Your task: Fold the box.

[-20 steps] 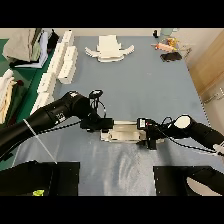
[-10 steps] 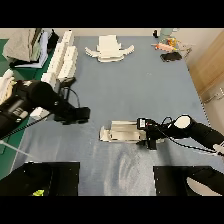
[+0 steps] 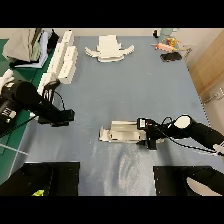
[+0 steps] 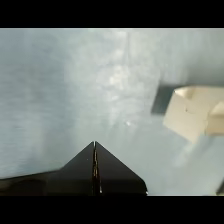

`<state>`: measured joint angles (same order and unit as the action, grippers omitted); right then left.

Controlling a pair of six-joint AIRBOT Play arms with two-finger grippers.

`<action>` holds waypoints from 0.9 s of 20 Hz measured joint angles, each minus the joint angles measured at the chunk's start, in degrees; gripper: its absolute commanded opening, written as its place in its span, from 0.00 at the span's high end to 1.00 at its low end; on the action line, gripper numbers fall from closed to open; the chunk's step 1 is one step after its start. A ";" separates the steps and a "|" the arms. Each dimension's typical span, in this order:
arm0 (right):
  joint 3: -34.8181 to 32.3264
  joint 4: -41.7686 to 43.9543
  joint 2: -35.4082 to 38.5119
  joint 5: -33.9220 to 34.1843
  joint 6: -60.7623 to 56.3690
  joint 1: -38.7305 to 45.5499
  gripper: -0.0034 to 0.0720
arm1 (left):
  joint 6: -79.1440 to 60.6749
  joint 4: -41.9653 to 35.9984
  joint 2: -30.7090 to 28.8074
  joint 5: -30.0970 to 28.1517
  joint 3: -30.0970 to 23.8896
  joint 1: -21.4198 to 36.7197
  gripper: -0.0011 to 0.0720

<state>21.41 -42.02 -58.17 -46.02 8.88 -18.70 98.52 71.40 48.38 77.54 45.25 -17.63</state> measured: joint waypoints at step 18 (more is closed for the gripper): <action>0.00 0.00 0.00 0.02 0.00 0.00 0.28 | -29.40 -38.75 6.12 -30.08 -25.57 1.25 0.97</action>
